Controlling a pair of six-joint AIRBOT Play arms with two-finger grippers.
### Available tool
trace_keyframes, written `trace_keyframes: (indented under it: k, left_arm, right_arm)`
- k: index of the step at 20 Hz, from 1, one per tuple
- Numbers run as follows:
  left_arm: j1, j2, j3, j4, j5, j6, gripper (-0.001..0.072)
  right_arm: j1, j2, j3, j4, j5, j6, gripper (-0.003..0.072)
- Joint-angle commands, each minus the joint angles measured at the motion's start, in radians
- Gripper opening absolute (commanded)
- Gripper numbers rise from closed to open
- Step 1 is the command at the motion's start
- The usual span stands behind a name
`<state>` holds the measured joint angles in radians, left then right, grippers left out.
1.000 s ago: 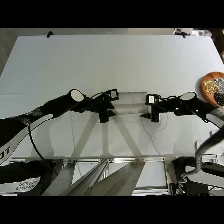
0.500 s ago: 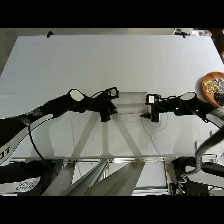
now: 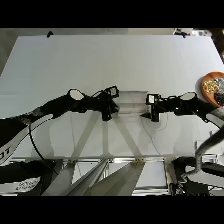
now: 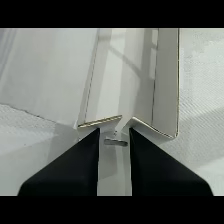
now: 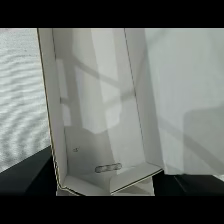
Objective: Fold the box and place the chain.
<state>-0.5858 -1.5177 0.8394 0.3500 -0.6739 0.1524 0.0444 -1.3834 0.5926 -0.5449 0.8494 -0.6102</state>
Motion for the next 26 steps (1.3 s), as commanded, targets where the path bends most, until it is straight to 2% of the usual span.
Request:
trace_keyframes:
  k: [1, 3, 4, 5, 9, 10, 11, 12, 19, 20, 22, 25, 26]
  left_arm:
    - [-0.020, -0.001, 0.000, -0.006, 0.032, 0.006, 0.0206]
    - [-0.046, -0.002, 0.000, -0.005, 0.075, 0.006, 0.0227]
    - [-0.056, -0.002, 0.000, -0.005, 0.091, 0.007, 0.0300]
    - [-0.064, -0.002, 0.000, -0.005, 0.106, 0.007, 0.0343]
    - [-0.070, -0.003, 0.000, -0.005, 0.124, 0.006, 0.0362]
    - [-0.070, -0.003, 0.000, -0.005, 0.124, 0.006, 0.0430]
    - [-0.071, -0.005, 0.000, -0.005, 0.124, 0.006, 0.0530]
    - [-0.071, -0.008, 0.000, -0.005, 0.124, 0.006, 0.0576]
    - [-0.071, -0.027, 0.000, -0.006, 0.124, 0.005, 0.0573]
    - [-0.071, -0.027, 0.000, -0.006, 0.124, 0.005, 0.0520]
    - [-0.071, -0.027, 0.000, -0.027, 0.124, 0.005, 0.0285]
    - [-0.071, -0.027, 0.000, -0.066, 0.124, 0.019, 0.0293]
    - [-0.071, -0.027, 0.000, -0.066, 0.124, 0.029, 0.0404]
  right_arm:
    - [0.000, 0.001, 0.000, 0.000, 0.000, 0.000, 0.0411]
    - [0.000, 0.001, 0.000, 0.000, 0.000, 0.000, 0.0411]
    - [0.000, 0.001, 0.000, 0.000, 0.000, 0.000, 0.0411]
    - [0.000, 0.001, 0.000, 0.000, 0.000, 0.000, 0.0411]
    - [0.000, 0.001, 0.000, 0.000, 0.000, 0.000, 0.0411]
    - [0.000, 0.001, 0.000, 0.000, 0.000, 0.000, 0.0411]
    - [0.000, 0.001, 0.000, 0.000, 0.000, 0.000, 0.0411]
    - [0.000, 0.001, 0.000, 0.000, 0.000, 0.000, 0.0411]
    - [0.000, 0.001, 0.000, 0.000, 0.000, 0.000, 0.0411]
    - [0.000, 0.001, 0.000, 0.000, 0.000, 0.000, 0.0411]
    - [0.000, 0.001, 0.000, 0.000, 0.000, 0.000, 0.0411]
    - [0.000, 0.001, 0.000, 0.000, 0.000, 0.000, 0.0411]
    - [0.000, 0.001, 0.000, 0.000, 0.000, 0.000, 0.0411]
